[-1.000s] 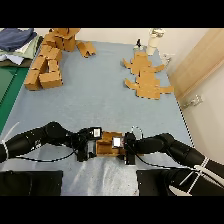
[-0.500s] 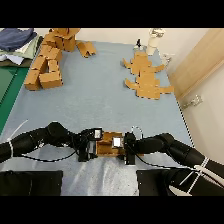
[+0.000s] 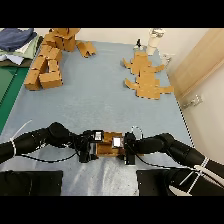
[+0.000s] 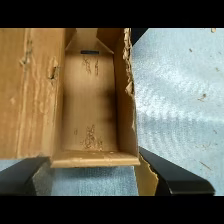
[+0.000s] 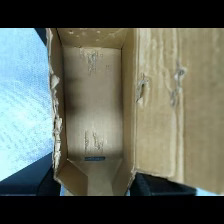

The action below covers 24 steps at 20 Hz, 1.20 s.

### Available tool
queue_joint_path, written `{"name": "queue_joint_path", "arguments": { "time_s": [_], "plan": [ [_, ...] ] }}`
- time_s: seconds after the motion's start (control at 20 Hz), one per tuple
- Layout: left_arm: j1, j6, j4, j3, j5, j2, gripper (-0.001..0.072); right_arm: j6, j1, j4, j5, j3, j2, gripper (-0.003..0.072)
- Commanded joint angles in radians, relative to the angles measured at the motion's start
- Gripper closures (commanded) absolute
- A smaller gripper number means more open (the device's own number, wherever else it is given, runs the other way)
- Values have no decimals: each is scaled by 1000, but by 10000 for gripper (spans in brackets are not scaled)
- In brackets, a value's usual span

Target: Fold the box.

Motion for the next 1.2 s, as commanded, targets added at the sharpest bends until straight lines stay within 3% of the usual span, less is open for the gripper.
{"name": "queue_joint_path", "arguments": {
  "time_s": [0.0, 0.05, 0.1, 0.15, 1.15],
  "plan": [
    [-4, 14, -2, 1, 2, -4, 5, 0, 0, 0, 0, 0, 0, 180],
    [-4, 14, -2, 1, 2, -4, 10, 0, 0, 0, 0, 0, 0, 180],
    [-4, 16, -2, 1, 0, -4, 161, 0, 0, 0, 0, 0, 0, 180],
    [-4, 19, -2, 1, -4, -4, 253, 0, 0, 0, 0, 0, 0, 180],
    [-3, 25, -10, 1, -11, -3, 253, 0, 0, 0, 0, 0, 0, 180]
  ]
}}
